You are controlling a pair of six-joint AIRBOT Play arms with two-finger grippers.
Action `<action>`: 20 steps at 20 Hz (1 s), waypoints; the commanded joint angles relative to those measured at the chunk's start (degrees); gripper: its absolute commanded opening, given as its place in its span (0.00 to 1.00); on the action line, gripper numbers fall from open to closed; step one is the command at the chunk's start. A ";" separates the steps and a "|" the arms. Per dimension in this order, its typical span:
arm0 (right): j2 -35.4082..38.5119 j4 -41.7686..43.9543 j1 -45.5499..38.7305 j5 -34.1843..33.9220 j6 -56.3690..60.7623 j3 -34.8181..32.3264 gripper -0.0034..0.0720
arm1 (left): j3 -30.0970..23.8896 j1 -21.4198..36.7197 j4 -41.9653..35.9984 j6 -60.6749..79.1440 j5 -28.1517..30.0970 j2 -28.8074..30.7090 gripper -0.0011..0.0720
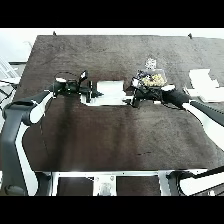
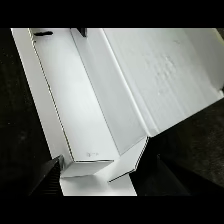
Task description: Fold the box and place the chain.
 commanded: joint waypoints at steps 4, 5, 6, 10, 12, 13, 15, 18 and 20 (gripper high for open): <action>-3.98 -4.17 -2.32 8.04 1.64 5.64 0.97 | 0.00 0.02 0.02 0.00 -0.04 -0.02 0.04; -4.66 -4.61 -2.29 9.05 1.70 6.62 0.97 | 0.00 0.02 0.02 0.00 -0.04 -0.02 0.04; -5.60 -4.59 -2.29 10.12 1.70 7.72 0.97 | 0.00 0.02 0.02 0.00 -0.07 -0.02 0.04; -9.05 -4.61 -2.29 14.10 1.88 11.61 0.97 | 0.00 0.02 0.02 0.00 -0.04 -0.02 0.04; -10.54 -4.61 -2.29 16.44 1.86 13.40 0.97 | 0.00 0.02 0.02 0.00 -0.04 -0.02 0.04; -11.28 -5.07 -2.29 17.25 1.86 14.27 0.97 | 0.00 0.02 0.02 0.00 -0.04 -0.02 0.04; -12.63 -6.19 -2.19 18.67 1.86 15.96 0.97 | 0.00 0.02 0.04 0.00 -0.04 -0.02 0.04; -14.58 -7.15 -2.16 21.75 1.86 17.84 0.97 | 0.00 0.02 0.02 0.00 -0.04 -0.02 0.04; -15.32 -7.98 -2.16 22.29 1.86 18.12 0.97 | 0.00 0.00 0.02 0.00 -0.04 -0.02 0.04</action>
